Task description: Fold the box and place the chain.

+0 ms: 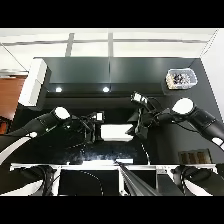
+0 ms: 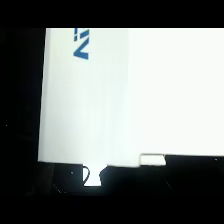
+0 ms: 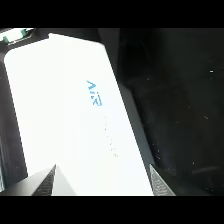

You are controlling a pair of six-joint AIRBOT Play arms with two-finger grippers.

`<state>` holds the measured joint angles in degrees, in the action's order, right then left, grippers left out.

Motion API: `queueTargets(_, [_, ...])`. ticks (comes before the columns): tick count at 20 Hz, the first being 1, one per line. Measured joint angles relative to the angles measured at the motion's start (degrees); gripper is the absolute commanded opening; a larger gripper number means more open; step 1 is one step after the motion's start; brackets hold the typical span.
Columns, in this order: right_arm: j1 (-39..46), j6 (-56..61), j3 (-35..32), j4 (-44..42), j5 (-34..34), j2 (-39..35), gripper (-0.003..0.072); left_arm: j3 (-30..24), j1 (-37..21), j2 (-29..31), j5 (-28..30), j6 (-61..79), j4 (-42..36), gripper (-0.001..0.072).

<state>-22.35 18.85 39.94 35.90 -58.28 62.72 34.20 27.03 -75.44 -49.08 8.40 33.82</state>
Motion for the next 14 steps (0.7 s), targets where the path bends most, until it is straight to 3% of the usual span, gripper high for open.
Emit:
queueTargets(10, [-3.78, -3.76, -0.24, 3.82, -0.09, 0.07, 0.0674, 0.0, 0.0, 0.0, 0.0, 0.0, -0.02, 0.0376])
queueTargets(14, [-5.86, -2.12, -0.24, 7.63, 3.13, 0.07, 0.0674, 0.0, 0.0, 0.0, 0.0, 0.0, -0.02, 0.0376])
